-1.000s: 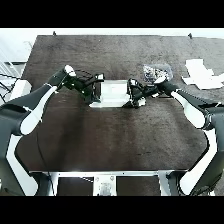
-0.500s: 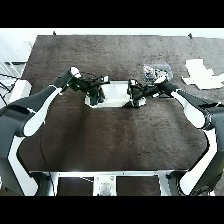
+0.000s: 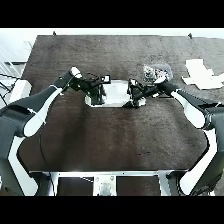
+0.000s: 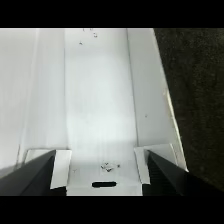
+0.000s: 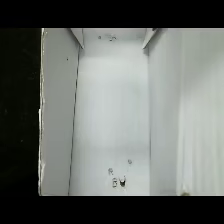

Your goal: Fold the box and place the chain.

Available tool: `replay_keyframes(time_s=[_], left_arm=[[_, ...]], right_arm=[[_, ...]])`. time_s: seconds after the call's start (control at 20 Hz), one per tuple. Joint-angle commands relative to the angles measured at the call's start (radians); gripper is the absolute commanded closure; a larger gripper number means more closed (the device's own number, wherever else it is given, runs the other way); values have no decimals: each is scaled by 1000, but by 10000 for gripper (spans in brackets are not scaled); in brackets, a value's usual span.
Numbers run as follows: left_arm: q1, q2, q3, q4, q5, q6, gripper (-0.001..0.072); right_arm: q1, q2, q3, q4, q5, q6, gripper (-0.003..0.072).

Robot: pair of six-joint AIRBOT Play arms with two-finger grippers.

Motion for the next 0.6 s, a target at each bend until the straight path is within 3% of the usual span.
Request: replay_keyframes(time_s=[0.0,0.2,0.35,0.5,0.55], left_arm=[[0,0,0,2,1,-2,-7],[0,0,0,2,0,-18,-6],[3,1,0,40,-12,-68,144],[3,1,0,67,-58,-70,147],[3,1,0,67,-63,-70,301]], right_arm=[[0,-1,0,-1,1,-1,102],[0,-1,0,-1,1,-1,102],[0,-1,0,-1,1,-1,102],[0,-1,0,-1,1,-1,102],[0,-1,0,-1,1,-1,102]])
